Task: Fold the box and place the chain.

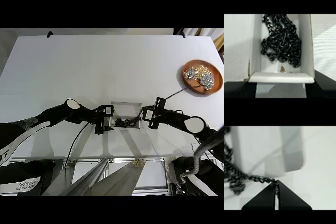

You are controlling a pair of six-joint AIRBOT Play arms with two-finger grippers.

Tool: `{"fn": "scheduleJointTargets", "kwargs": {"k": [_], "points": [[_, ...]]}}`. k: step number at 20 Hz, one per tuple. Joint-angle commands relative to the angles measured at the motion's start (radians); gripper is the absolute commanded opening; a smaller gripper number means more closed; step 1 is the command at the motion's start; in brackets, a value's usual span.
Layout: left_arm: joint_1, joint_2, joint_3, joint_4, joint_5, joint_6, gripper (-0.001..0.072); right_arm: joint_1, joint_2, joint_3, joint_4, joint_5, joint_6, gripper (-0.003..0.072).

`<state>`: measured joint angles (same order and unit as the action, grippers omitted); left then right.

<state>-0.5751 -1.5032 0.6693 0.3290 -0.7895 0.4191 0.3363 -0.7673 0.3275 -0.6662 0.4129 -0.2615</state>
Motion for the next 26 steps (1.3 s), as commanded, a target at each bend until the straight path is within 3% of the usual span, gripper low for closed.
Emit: {"fn": "scheduleJointTargets", "kwargs": {"k": [1, 6, 15, 23, 26], "points": [[0.0, 0.0, 0.0, 0.0, 0.0, 0.0, 0.0212, 0.0, 0.15, 0.063, -0.073, 0.074, 0.075, 0.0014], [0.0, 0.0, 0.0, 0.0, 0.0, 0.0, 0.0212, 0.0, 0.273, 0.241, -0.126, 0.237, 0.188, 0.0014], [0.0, 0.0, 0.0, 0.0, 0.0, 0.0, 0.0212, 0.0, 0.283, 0.462, -0.058, 0.359, 0.265, 0.0014], [0.0, 0.0, 0.0, 0.0, 0.0, 0.0, 0.0212, 0.0, 0.284, 0.508, -0.019, 0.333, 0.265, 0.0013], [0.0, 0.0, 0.0, 0.0, 0.0, 0.0, 0.0212, 0.0, 0.293, 0.508, -0.168, 0.238, 0.303, 0.0013]]}}
